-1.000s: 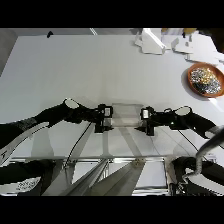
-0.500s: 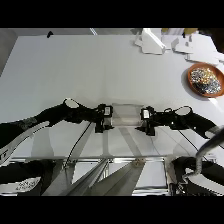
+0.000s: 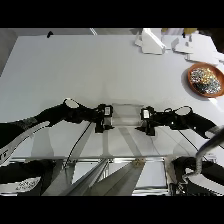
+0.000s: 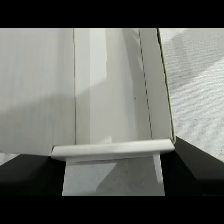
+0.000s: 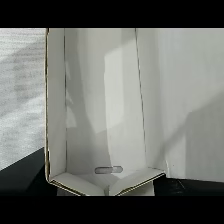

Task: Fold the box and place the chain.

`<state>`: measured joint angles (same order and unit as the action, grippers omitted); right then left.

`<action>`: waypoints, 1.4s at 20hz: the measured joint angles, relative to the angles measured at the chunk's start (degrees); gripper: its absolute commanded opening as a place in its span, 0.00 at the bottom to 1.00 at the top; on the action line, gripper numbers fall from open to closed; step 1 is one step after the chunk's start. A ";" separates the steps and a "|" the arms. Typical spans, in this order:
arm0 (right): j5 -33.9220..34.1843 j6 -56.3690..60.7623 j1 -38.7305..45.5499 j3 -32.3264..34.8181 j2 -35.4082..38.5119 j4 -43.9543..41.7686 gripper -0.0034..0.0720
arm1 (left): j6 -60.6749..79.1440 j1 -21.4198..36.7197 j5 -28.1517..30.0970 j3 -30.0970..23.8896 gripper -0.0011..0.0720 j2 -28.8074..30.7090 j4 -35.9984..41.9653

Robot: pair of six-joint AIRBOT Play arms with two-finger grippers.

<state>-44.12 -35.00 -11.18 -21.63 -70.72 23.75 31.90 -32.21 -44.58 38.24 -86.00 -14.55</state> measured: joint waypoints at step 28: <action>-15.19 28.89 10.69 0.02 32.44 12.09 0.07 | 0.04 -0.02 -0.02 0.00 0.36 -0.07 -0.04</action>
<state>-59.31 -6.11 -0.49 -21.61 -38.28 35.83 31.94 -32.23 -44.60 38.24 -86.06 -14.59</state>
